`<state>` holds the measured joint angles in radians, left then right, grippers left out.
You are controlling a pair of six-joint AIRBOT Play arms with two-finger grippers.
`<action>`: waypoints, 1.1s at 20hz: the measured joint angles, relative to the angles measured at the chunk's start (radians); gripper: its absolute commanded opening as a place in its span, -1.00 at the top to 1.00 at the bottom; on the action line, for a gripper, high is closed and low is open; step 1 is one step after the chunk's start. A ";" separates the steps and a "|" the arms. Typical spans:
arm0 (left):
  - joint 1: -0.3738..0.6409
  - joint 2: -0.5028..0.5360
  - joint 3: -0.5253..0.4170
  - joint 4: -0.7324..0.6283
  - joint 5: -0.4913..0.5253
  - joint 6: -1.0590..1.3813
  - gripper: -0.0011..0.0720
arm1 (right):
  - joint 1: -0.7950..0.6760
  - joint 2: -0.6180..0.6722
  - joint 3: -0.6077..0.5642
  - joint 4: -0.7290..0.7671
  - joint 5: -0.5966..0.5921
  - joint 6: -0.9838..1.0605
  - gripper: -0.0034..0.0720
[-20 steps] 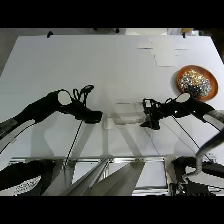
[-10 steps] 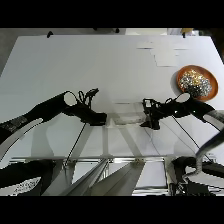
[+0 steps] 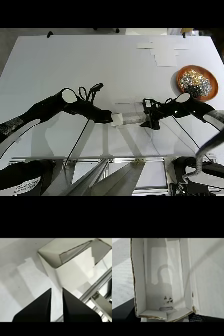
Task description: Fold the box and place the chain.
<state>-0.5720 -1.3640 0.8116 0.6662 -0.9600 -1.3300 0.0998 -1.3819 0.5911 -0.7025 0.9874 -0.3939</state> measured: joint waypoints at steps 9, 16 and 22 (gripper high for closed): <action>-0.032 0.006 0.002 -0.023 0.002 0.022 -0.17 | 0.000 0.000 0.000 0.000 0.000 0.000 0.12; -0.079 -0.032 0.070 0.042 0.040 -0.095 -0.26 | 0.000 0.000 0.000 0.000 0.000 0.000 0.12; -0.115 -0.076 0.138 0.166 0.039 -0.266 -0.28 | 0.000 0.000 0.000 0.000 0.000 0.000 0.12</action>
